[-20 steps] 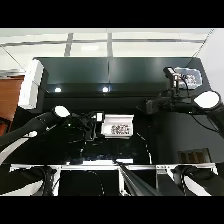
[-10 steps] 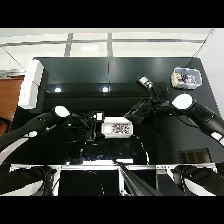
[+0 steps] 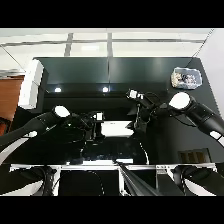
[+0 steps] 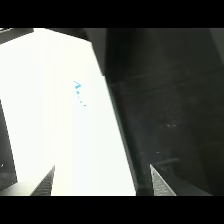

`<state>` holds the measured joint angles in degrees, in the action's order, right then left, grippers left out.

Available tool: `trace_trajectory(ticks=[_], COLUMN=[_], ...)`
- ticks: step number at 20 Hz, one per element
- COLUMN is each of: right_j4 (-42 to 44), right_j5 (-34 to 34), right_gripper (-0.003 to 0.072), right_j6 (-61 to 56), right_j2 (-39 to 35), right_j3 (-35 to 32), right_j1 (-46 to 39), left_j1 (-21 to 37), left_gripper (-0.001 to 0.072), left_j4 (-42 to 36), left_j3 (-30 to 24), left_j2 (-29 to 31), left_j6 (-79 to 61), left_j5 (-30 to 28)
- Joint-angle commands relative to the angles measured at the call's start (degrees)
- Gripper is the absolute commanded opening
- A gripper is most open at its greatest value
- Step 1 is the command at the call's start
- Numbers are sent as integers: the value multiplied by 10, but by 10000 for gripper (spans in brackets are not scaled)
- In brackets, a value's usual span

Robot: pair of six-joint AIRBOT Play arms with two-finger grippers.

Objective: Fold the box and place the chain.

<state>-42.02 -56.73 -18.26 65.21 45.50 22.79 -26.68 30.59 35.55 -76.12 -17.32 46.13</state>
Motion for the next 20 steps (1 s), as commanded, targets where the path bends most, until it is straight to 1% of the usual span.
trace_trajectory(ticks=[1,3,7,10,11,12,14,15,16,17,20], right_j4=[-11,-21,-22,-22,-22,-22,-21,-21,-20,-20,-20], right_j5=[-11,-10,30,25,20,15,10,10,9,11,6], right_gripper=[719,719,719,708,614,610,466,428,338,301,301], right_j6=[18,18,7,7,7,7,6,1,-2,-6,-31], right_j2=[5,11,32,34,34,34,33,32,30,29,28], right_j3=[1,1,1,1,1,2,5,7,9,9,9], right_j1=[10,15,24,28,28,28,28,28,28,27,28], left_j1=[0,0,0,0,0,0,0,0,0,0,0], left_gripper=[361,361,361,361,361,361,361,361,361,361,361], left_j4=[0,0,0,0,0,0,0,0,0,0,0], left_j3=[0,0,0,0,0,0,0,0,0,0,0], left_j2=[0,0,0,0,0,0,0,0,0,0,0], left_j6=[0,0,0,0,0,0,0,0,0,0,0], left_j5=[2,2,2,2,2,2,2,2,2,2,2])
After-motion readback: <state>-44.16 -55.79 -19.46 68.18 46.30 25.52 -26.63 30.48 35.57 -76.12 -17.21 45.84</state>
